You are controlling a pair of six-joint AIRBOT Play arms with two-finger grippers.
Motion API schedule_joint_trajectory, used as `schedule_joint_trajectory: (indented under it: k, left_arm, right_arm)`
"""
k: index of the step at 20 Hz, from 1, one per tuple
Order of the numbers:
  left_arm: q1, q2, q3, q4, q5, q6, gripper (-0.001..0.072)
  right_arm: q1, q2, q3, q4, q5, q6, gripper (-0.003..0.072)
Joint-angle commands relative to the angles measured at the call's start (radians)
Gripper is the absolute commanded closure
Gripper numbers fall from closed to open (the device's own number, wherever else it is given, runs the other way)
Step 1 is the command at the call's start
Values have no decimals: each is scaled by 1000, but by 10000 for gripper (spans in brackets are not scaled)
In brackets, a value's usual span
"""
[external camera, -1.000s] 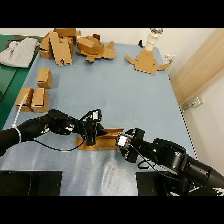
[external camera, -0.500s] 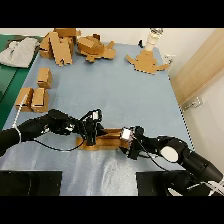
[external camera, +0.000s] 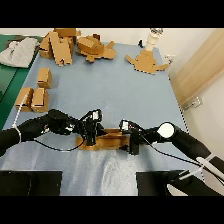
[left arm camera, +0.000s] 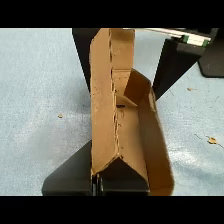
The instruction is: Fold the box.
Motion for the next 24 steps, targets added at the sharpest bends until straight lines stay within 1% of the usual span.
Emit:
schedule_joint_trajectory:
  k: [1,6,9,14,17,24]
  left_arm:
    - [0,1,0,0,0,0,694]
    - [0,0,0,0,0,0,694]
    - [0,1,0,0,0,0,694]
    - [0,0,0,0,0,0,695]
    - [0,1,0,0,0,0,695]
    - [0,0,0,0,0,0,695]
  right_arm:
    - [-39,-74,19,41,80,-112,-34]
    - [-39,-78,19,16,71,-115,-34]
    - [-37,-78,18,14,66,-81,-33]
    - [-32,-98,18,13,24,-81,-33]
    - [-30,-122,18,28,-3,-82,-33]
    - [-7,-138,19,61,-8,-82,-30]
